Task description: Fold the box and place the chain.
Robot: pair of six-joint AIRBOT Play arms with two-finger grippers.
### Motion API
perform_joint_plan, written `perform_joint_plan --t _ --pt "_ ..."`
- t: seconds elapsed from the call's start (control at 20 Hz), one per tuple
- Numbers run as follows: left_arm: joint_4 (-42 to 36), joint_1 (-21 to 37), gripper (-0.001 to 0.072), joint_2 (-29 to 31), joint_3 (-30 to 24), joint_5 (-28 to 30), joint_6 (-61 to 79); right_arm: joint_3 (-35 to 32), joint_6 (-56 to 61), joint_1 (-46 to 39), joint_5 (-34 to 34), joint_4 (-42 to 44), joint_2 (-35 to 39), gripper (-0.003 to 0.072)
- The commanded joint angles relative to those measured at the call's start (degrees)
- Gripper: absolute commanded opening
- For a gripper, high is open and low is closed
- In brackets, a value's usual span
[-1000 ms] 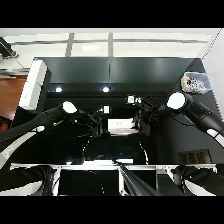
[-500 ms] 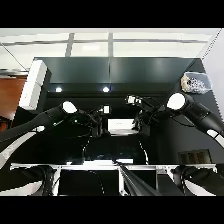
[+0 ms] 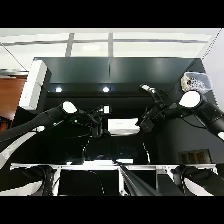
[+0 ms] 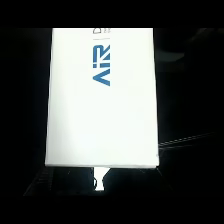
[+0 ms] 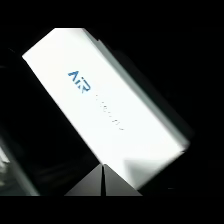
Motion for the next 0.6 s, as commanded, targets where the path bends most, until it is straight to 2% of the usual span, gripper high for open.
perform_joint_plan --t 0.0,0.05,0.15,0.25,0.45,0.55 --pt "0.02 0.0 0.0443 0.02 0.04 0.07 0.04 -5.07 1.7 -2.47 0.74 19.28 -0.46 0.0004" --pt "0.02 0.0 0.0444 0.02 0.04 0.07 0.04 -6.21 1.55 -2.29 -0.2 24.0 -1.29 0.0005" --pt "0.02 0.0 0.0444 0.02 0.04 0.07 0.04 -6.86 2.36 -2.12 -2.01 26.36 -3.58 0.0006" --pt "0.02 0.0 0.0444 0.02 0.04 0.07 0.04 -6.86 5.01 -2.05 -4.33 24.2 -5.9 0.0008" --pt "0.02 0.0 0.0444 0.02 0.04 0.07 0.04 -6.97 10.27 -2.05 -7.89 14.6 -8.48 0.0013" --pt "0.02 0.0 0.0444 0.02 0.04 0.07 0.04 -6.97 10.86 -2.05 -9.03 13.88 -8.52 0.0013"
